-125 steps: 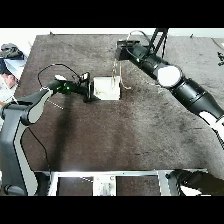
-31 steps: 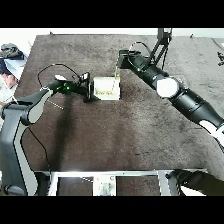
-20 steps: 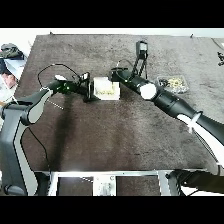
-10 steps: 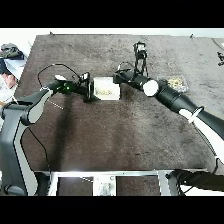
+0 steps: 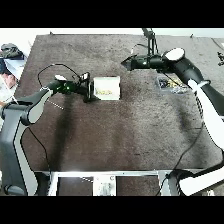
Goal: Fold the box and place the chain.
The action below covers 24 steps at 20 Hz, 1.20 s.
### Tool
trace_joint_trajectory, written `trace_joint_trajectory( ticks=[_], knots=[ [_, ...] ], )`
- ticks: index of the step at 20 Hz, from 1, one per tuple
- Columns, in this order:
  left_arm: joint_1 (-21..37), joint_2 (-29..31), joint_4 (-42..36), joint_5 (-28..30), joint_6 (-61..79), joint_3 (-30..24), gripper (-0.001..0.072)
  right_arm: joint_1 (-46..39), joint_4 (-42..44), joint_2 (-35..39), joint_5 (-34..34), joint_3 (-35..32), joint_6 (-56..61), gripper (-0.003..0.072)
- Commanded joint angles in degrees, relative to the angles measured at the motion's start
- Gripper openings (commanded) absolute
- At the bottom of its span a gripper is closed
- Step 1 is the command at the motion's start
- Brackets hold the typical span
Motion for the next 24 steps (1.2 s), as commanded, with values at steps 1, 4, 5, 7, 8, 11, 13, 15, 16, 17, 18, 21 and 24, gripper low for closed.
trace_joint_trajectory(
  ticks=[1,4,5,7,8,11,13,15,16,17,18,21,24],
  knots=[
    [0.0,0.0,0.0,0.0,0.0,0.0,0.0419,-2.9,7.2,-8.7,12.7,9.4,-6.5,0.0113],
    [0.0,0.0,0.0,0.0,0.0,0.0,0.0419,-2.4,6.8,-11.8,12.7,9.7,-8.2,0.0111],
    [0.0,0.0,0.0,0.0,0.0,0.0,0.0419,-2.2,5.6,-12.4,13.6,9.7,-8.2,0.0111],
    [0.0,0.0,0.0,0.0,0.0,0.0,0.0419,-1.1,1.4,-12.9,15.0,9.7,-8.4,0.0111],
    [0.0,0.0,0.0,0.0,0.0,0.0,0.0419,-0.5,-1.0,-13.0,15.3,9.7,-9.2,0.0112],
    [0.0,0.0,0.0,0.0,0.0,0.0,0.0419,1.1,-2.9,-13.0,17.6,9.7,-13.4,0.0114],
    [0.0,0.0,0.0,0.0,0.0,0.0,0.0419,1.8,-3.4,-13.0,18.8,9.7,-14.2,0.0137],
    [0.0,0.0,0.0,0.0,0.0,0.0,0.0419,2.3,-4.4,-13.0,20.4,9.7,-16.3,0.0138],
    [0.0,0.0,0.0,0.0,0.0,0.0,0.0419,2.6,-5.0,-13.0,20.7,9.7,-16.3,0.0137],
    [0.0,0.0,0.0,0.0,0.0,0.0,0.0419,3.0,-6.1,-13.0,20.8,9.7,-16.4,0.0138],
    [0.0,0.0,0.0,0.0,0.0,0.0,0.0419,3.4,-7.2,-13.0,20.8,9.7,-16.9,0.0138],
    [0.0,0.0,0.0,0.0,0.0,0.0,0.0419,4.9,-10.2,-13.0,20.7,9.7,-18.7,0.0138],
    [0.0,0.0,0.0,0.0,0.0,0.0,0.0419,5.6,-10.5,-13.0,20.5,9.7,-20.3,0.0251]
  ],
)
